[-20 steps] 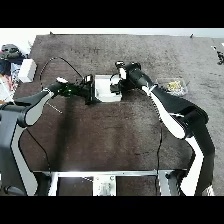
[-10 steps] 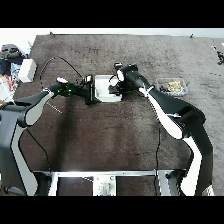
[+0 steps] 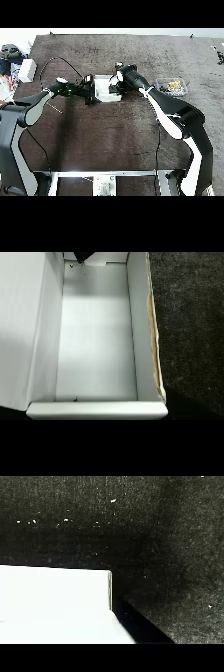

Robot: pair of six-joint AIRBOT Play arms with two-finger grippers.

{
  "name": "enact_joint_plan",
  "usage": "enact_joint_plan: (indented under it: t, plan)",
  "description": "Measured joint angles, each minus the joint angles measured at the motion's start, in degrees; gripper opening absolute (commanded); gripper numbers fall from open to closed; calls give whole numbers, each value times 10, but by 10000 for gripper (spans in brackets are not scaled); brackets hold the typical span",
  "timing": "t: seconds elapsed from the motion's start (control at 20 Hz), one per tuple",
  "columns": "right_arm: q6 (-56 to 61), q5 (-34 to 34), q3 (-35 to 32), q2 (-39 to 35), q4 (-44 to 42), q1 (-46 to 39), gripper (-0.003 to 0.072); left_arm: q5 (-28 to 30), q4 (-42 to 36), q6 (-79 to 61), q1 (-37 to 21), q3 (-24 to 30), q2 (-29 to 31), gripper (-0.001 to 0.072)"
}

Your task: Fold the box and place the chain.

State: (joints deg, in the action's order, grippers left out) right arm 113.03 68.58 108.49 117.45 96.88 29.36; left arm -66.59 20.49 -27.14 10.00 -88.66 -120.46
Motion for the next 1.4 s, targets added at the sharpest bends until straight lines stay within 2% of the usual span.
enact_joint_plan:
  t: [0.05,0.15,0.2,0.25,0.8,1.2,1.4]
  plan:
    - [0,2,0,0,6,1,256,0,0,0,0,0,0,163]
    - [3,2,0,0,8,0,280,0,0,0,0,0,0,163]
    - [5,2,0,0,8,0,419,-1,0,0,0,0,0,163]
    - [5,2,0,0,6,0,443,0,0,0,0,0,0,163]
    - [-34,5,2,-30,-9,0,444,0,0,1,0,0,0,163]
    - [-168,13,-5,-149,3,-32,442,0,0,1,0,0,0,163]
    - [-193,-16,-63,-199,5,-93,439,0,0,1,0,0,0,163]
